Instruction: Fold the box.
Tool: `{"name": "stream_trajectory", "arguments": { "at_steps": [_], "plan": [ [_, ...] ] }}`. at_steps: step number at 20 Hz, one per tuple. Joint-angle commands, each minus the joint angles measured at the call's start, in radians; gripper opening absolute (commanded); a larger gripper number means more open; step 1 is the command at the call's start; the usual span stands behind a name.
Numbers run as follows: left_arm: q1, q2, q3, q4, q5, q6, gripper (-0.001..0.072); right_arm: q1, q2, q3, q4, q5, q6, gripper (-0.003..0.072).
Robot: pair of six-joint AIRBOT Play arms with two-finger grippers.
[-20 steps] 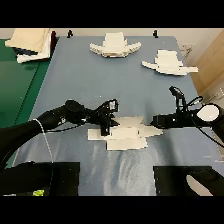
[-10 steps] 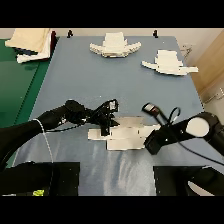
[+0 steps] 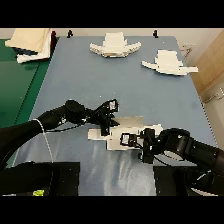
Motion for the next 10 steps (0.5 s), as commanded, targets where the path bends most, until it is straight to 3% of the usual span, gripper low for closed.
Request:
{"name": "stream_trajectory", "arguments": {
  "at_steps": [1, 10],
  "plan": [
    [-0.001, 0.0, -0.001, 0.0, 0.0, 0.0, 0.0016, 0.019, -0.073, -0.005, -0.083, -0.09, -0.003, 0.0689],
    [-0.001, 0.0, -0.001, 0.0, 0.0, 0.0, 0.0016, 0.02, -0.01, 0.026, -0.178, -0.118, 0.148, 0.0687]
  ]
}}
